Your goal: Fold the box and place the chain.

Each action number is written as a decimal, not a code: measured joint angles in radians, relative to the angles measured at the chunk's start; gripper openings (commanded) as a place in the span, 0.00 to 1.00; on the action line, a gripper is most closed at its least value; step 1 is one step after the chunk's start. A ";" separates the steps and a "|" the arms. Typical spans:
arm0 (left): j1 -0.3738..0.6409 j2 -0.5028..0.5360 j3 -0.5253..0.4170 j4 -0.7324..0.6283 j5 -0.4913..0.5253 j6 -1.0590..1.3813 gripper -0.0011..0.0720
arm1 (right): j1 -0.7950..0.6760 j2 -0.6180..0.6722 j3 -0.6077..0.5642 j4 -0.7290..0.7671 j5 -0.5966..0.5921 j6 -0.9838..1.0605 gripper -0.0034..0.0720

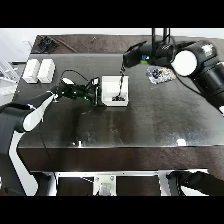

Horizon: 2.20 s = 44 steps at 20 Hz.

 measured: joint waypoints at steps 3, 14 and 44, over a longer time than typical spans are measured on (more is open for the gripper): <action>0.000 0.000 0.000 0.000 0.000 0.000 0.73 | 0.003 -0.013 -0.103 0.014 -0.038 0.022 0.07; 0.000 0.000 0.000 0.000 0.000 0.000 0.73 | 0.003 -0.137 -0.439 0.027 -0.296 0.049 0.45; 0.000 0.000 0.000 0.001 0.000 0.000 0.73 | -0.430 -0.499 0.086 0.934 0.140 -1.241 0.06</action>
